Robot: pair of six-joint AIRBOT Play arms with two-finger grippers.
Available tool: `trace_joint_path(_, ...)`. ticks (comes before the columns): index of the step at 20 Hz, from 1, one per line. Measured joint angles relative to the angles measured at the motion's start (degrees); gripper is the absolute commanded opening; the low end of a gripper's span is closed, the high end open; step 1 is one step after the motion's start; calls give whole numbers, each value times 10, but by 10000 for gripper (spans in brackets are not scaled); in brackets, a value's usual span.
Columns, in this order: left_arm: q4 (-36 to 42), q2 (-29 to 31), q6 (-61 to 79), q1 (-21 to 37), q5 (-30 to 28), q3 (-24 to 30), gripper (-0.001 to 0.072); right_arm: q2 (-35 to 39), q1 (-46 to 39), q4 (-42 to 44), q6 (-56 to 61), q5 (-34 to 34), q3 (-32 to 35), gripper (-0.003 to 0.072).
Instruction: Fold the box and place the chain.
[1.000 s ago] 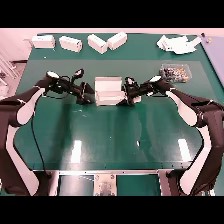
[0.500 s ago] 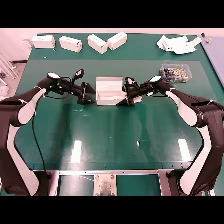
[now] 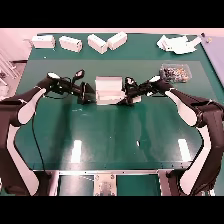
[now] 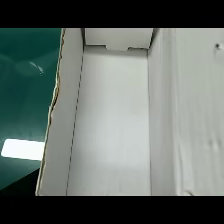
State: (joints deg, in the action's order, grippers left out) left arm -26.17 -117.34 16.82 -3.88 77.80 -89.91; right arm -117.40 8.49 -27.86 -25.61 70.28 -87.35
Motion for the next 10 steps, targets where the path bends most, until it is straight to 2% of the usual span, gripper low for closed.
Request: trace_joint_path(10, 16, 0, 10, 13, 33, 0, 720, 0, 0, -2, 0, 3, 0, 563)
